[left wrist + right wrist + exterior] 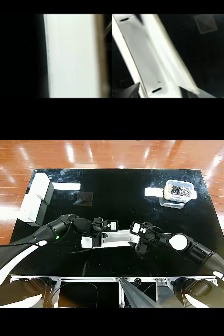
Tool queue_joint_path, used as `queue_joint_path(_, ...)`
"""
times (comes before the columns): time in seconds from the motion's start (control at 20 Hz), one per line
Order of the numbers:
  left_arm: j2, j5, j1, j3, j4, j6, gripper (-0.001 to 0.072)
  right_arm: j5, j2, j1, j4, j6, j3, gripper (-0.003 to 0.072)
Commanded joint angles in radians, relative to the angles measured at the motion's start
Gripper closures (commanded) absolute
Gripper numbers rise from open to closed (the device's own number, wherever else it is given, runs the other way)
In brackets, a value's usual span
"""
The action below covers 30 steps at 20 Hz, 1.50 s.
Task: Fold the box and place the chain.
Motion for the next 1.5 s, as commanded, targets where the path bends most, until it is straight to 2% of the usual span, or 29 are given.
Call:
queue_joint_path(0.0,0.000,-0.003,0.002,0.001,0.000,0.000,0.0690,0.051,-0.025,0.000,0.038,-0.154,0.001,-0.0017)
queue_joint_path(0.3,0.000,0.004,0.003,0.001,0.000,0.000,0.0690,0.052,-0.068,0.000,0.158,-0.322,0.001,-0.0016)
queue_joint_path(0.4,0.000,0.018,0.003,0.001,0.000,0.000,0.0690,0.098,-0.086,0.000,0.202,-0.352,0.001,-0.0016)
queue_joint_path(0.8,0.000,0.034,0.004,0.001,0.000,0.000,0.0690,0.129,-0.131,-0.001,0.197,-0.356,0.001,-0.0016)
queue_joint_path(1.05,0.000,0.101,0.004,0.001,-0.001,-0.005,0.0690,0.122,-0.144,-0.041,0.218,-0.350,0.005,-0.0014)
queue_joint_path(1.1,0.000,0.102,0.004,0.001,-0.001,-0.013,0.0690,0.126,-0.149,-0.055,0.225,-0.350,0.005,0.0021)
queue_joint_path(1.15,0.000,0.102,0.004,0.001,-0.001,-0.021,0.0690,0.130,-0.152,-0.061,0.225,-0.350,0.005,0.0122)
queue_joint_path(1.2,0.000,0.102,0.004,0.001,-0.001,-0.022,0.0690,0.130,-0.153,-0.061,0.229,-0.350,0.005,0.0141)
queue_joint_path(1.45,-0.019,0.099,0.004,0.029,-0.002,-0.023,0.0690,0.141,-0.153,-0.024,0.260,-0.315,0.005,0.0139)
